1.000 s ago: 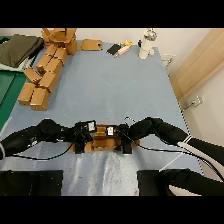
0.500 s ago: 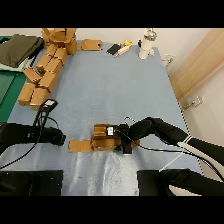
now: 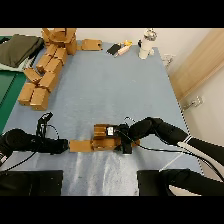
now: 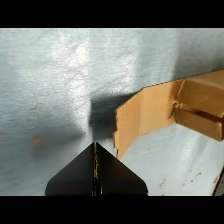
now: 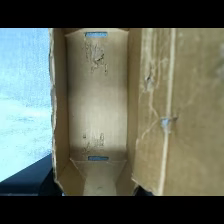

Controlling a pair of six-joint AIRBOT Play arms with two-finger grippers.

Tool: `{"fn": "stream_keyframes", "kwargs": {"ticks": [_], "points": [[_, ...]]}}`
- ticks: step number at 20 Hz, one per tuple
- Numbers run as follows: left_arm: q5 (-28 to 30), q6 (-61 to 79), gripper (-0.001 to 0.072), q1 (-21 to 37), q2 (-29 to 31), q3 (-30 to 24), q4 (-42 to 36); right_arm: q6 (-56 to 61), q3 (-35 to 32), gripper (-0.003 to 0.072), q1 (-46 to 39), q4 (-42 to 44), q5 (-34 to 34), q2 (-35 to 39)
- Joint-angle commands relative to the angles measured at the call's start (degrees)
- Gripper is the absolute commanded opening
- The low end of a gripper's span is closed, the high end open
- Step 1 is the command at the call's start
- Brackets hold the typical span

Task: Fold the box.

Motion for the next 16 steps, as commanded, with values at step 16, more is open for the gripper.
{"fn": "stream_keyframes", "kwargs": {"ticks": [16], "points": [[13.9, 17.1, 0.0009, -15.4, -10.4, -0.4, -28.2, 0.0, 0.0, 0.0517, 0.0, 0.0, 0.0, 0.0]]}}
